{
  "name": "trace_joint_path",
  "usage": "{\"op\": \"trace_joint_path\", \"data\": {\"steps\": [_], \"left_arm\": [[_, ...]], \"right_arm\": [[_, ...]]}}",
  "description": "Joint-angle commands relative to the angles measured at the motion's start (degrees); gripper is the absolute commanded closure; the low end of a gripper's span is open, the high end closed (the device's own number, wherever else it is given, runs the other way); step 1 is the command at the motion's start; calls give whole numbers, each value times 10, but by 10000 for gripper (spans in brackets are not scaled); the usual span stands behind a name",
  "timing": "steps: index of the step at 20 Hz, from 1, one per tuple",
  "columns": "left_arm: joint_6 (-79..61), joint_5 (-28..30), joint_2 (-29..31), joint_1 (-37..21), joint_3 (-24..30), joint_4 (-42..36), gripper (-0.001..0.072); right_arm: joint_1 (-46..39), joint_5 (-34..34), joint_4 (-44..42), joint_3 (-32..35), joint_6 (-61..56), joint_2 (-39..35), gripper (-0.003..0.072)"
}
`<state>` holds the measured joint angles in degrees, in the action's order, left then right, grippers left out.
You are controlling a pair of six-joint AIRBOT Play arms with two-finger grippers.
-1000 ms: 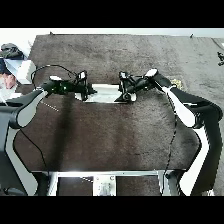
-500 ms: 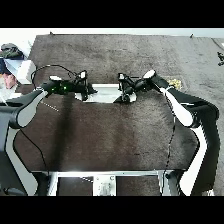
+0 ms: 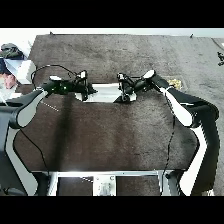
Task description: Fold the box and place the chain.
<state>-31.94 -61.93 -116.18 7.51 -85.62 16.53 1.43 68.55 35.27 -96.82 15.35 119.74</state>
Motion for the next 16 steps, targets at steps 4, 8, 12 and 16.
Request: {"op": "trace_joint_path", "data": {"steps": [4,8,12,16], "left_arm": [[0,-3,0,0,0,1,697],[0,-5,0,0,0,1,697],[0,-5,0,0,0,2,697],[1,-5,0,0,0,1,697]], "right_arm": [[0,0,18,-7,-11,0,20],[0,-4,18,-7,-11,2,20],[-1,7,17,-28,-36,20,20],[-1,18,10,-44,-45,27,21]]}}
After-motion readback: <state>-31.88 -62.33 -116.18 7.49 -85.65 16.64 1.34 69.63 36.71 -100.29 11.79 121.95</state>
